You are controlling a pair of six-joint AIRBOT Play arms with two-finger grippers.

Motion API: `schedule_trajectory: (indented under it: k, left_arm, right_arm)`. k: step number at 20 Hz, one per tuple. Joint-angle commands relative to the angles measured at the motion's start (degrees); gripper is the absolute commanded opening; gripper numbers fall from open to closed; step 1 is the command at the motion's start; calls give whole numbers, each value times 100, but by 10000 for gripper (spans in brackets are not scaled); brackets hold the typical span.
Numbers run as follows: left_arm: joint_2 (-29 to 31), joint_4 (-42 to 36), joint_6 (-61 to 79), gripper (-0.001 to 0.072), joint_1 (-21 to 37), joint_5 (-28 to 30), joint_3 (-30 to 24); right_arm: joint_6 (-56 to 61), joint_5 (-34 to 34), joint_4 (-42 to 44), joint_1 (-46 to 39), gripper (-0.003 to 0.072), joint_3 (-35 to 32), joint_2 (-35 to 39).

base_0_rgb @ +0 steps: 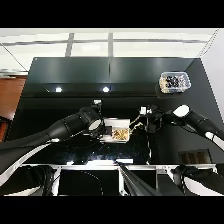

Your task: Fold the box and place the chain.

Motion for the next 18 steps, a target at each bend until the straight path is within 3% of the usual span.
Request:
schedule_trajectory:
  k: [1, 10, 16, 17, 18]
  left_arm:
    - [0, 0, 2, 25, 2, -2, 0]
    - [0, 0, 2, 25, 2, 0, 0]
    - [0, 0, 2, 25, 2, 2, 0]
    - [0, 0, 2, 26, 2, 0, 0]
    - [0, 0, 2, 26, 2, 0, 0]
  right_arm:
    - [356, -9, 155, -2, 679, 11, -20]
    - [424, -109, 249, 0, 678, 181, -203]
    - [428, 267, 214, 0, 671, 219, -236]
    - [446, 313, 212, -2, 455, 219, -236]
    - [490, 348, 214, 0, 318, 219, -236]
